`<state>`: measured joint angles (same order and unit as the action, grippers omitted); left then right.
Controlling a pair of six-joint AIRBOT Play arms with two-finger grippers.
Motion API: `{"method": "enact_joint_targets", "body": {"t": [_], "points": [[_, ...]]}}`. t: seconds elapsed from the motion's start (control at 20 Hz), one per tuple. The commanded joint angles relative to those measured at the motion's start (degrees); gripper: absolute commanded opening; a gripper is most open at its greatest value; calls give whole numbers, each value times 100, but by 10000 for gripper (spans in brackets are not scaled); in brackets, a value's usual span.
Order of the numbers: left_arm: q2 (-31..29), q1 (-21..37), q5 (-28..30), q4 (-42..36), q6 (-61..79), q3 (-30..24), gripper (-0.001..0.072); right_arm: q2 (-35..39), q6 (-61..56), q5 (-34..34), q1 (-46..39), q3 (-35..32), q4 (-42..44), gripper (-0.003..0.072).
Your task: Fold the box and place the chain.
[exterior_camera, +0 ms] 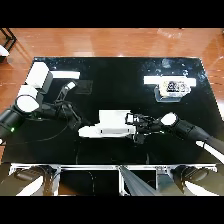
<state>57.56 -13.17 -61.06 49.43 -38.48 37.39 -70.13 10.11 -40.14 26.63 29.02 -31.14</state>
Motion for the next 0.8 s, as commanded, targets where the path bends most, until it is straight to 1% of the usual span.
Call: {"method": "enact_joint_targets", "body": {"t": [0.0, 0.15, 0.3, 0.45, 0.6, 0.75], "points": [[-68, 13, -232, 85, 1362, -533, 640, -4, -4, 7, 2, 0, 2, 353], [-68, -302, 428, 63, 2568, -831, 640, -4, -4, 9, 4, 0, 2, 353], [90, -713, 918, 42, 3099, -870, 638, -4, -4, 9, 4, 0, 2, 354], [385, -1091, 1408, 46, 3257, -868, 638, -4, -4, 9, 4, 0, 2, 354], [529, -1172, 2031, 37, 3257, -866, 638, -4, -7, 9, 4, 0, 2, 354], [542, -1172, 2140, 37, 3268, -861, 632, -4, -4, 9, 4, 0, 2, 354]]}}
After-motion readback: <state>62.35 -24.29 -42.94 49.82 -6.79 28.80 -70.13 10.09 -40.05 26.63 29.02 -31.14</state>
